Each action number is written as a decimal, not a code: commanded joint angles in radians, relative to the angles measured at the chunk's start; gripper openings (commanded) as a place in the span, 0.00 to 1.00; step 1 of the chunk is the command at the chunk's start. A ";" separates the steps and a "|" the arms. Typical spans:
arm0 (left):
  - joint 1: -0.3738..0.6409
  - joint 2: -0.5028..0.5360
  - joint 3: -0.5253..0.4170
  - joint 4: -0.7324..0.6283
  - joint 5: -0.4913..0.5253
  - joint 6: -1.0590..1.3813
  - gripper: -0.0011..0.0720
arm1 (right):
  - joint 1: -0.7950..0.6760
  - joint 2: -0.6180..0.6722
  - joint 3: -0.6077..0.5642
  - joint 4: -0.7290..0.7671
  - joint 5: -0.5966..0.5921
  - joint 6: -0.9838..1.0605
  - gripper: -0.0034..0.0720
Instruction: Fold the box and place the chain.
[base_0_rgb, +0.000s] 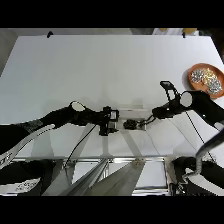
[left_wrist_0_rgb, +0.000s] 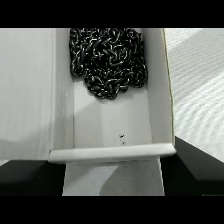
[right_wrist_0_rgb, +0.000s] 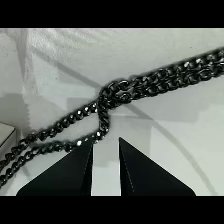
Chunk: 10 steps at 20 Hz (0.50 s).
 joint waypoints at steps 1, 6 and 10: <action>0.000 0.001 0.000 0.000 0.000 0.000 0.04 | -0.001 0.000 -0.026 0.045 -0.043 -0.056 0.26; 0.000 0.001 0.000 0.000 0.000 0.000 0.04 | -0.001 -0.040 -0.026 0.038 -0.050 -0.056 0.26; 0.000 0.001 0.000 0.000 0.000 0.000 0.04 | -0.001 -0.053 -0.026 0.038 -0.050 -0.056 0.25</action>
